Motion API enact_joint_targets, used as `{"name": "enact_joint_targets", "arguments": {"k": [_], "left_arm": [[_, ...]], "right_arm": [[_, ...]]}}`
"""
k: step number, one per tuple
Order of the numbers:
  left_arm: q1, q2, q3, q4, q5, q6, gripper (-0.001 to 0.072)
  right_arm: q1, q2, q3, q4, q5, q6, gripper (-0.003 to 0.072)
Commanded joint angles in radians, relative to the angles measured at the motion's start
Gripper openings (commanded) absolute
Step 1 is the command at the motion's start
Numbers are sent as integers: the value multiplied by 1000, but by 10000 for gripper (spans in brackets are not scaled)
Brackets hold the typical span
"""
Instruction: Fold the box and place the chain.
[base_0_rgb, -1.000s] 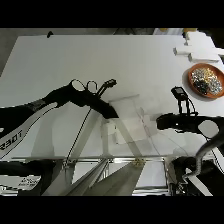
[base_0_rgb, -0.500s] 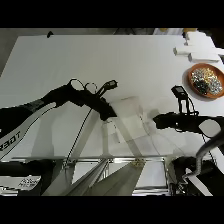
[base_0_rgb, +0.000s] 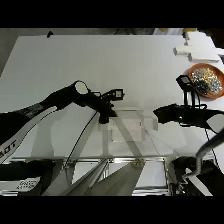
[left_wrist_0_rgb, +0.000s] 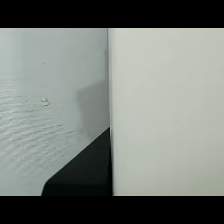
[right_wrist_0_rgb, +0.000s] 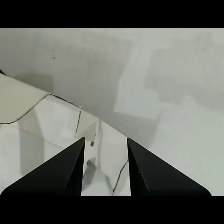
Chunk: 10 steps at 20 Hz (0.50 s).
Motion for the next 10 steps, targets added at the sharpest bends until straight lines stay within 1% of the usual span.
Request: {"name": "enact_joint_targets", "arguments": {"k": [1, 6, 10], "left_arm": [[-21, 4, 0, 85, 55, -13, 3], [-21, 3, 0, 206, 58, -154, 3], [-21, 3, 0, 183, 97, -155, 7]], "right_arm": [[1, 1, 10, 1, 2, -15, 303], [1, 1, 10, 1, 2, -15, 302], [1, 1, 10, -7, 4, -15, 302]]}}
